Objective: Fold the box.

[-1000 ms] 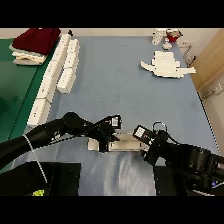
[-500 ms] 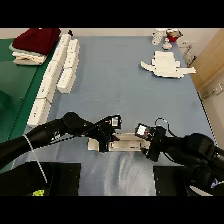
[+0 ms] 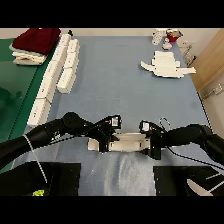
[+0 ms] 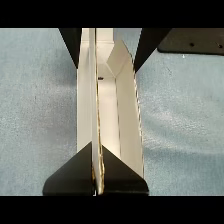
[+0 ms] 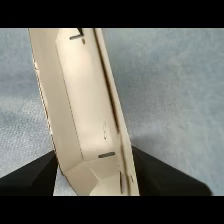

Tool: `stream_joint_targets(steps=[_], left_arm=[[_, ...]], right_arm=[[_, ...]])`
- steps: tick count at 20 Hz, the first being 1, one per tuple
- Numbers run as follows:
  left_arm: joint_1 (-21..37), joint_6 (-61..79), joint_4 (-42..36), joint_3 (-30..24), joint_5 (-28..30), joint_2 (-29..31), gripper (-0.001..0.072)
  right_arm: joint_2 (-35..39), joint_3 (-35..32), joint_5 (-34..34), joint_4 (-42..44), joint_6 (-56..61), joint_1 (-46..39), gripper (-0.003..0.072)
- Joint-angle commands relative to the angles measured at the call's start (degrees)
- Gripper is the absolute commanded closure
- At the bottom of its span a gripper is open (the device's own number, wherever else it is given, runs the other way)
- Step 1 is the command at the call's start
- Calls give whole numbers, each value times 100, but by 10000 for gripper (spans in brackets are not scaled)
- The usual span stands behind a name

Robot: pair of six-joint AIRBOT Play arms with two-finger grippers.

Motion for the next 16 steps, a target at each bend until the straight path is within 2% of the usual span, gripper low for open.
stream_joint_targets(steps=[1,7,11,16], left_arm=[[-2,2,2,4,2,-2,696],[-2,2,2,4,2,-2,697],[-2,2,2,4,0,-2,697],[-2,2,2,4,2,-2,696]], right_arm=[[-247,7,-107,275,-549,-142,-34],[-144,7,-118,216,-551,-138,-24],[-299,4,39,192,-566,-138,-24],[-678,-15,170,225,-1137,-138,-22]])
